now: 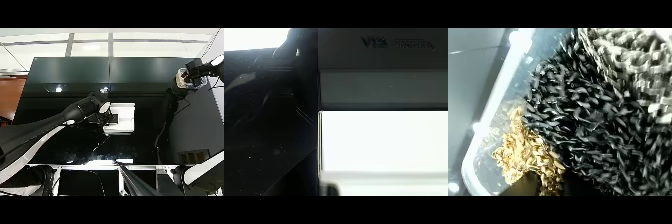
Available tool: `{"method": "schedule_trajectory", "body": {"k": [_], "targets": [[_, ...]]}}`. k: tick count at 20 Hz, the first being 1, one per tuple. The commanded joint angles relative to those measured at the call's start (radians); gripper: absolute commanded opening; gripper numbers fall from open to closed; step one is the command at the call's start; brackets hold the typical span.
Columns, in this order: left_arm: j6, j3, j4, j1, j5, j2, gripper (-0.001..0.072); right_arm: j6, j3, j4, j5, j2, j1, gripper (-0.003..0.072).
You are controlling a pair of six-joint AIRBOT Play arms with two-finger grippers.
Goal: Fold the box and place the chain.
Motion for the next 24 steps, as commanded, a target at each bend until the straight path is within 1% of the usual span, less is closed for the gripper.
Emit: {"method": "schedule_trajectory", "body": {"k": [1, 2, 5, 9, 16, 21, 22, 24], "targets": [[0.000, 0.000, 0.000, 0.001, 0.000, 0.000, 0.0027, -0.079, 0.028, 0.047, 0.011, 0.011, -0.009, 0.0056], [0.000, 0.000, 0.000, 0.001, 0.000, 0.000, 0.0027, -0.103, 0.043, 0.047, 0.026, 0.024, -0.011, 0.0011], [0.000, 0.000, 0.000, 0.001, 0.000, 0.000, 0.0027, -0.186, 0.066, 0.050, 0.054, 0.087, -0.026, 0.0015], [0.000, 0.000, -0.001, 0.001, 0.000, 0.000, 0.0027, -0.313, 0.066, 0.063, 0.065, 0.237, -0.049, 0.0015], [0.000, 0.000, -0.008, 0.000, 0.000, 0.000, 0.0027, -0.487, 0.069, 0.197, 0.045, 0.524, -0.092, 0.0014], [0.000, 0.000, -0.008, 0.001, 0.000, 0.000, 0.0027, -0.556, 0.071, 0.286, 0.046, 0.684, -0.101, 0.0014], [0.000, 0.000, -0.008, 0.001, 0.000, 0.000, 0.0028, -0.572, 0.071, 0.316, 0.060, 0.708, -0.101, 0.0014], [0.000, 0.000, -0.008, 0.001, 0.000, 0.000, 0.0028, -0.621, 0.071, 0.362, 0.147, 0.752, -0.101, 0.0014]]}}
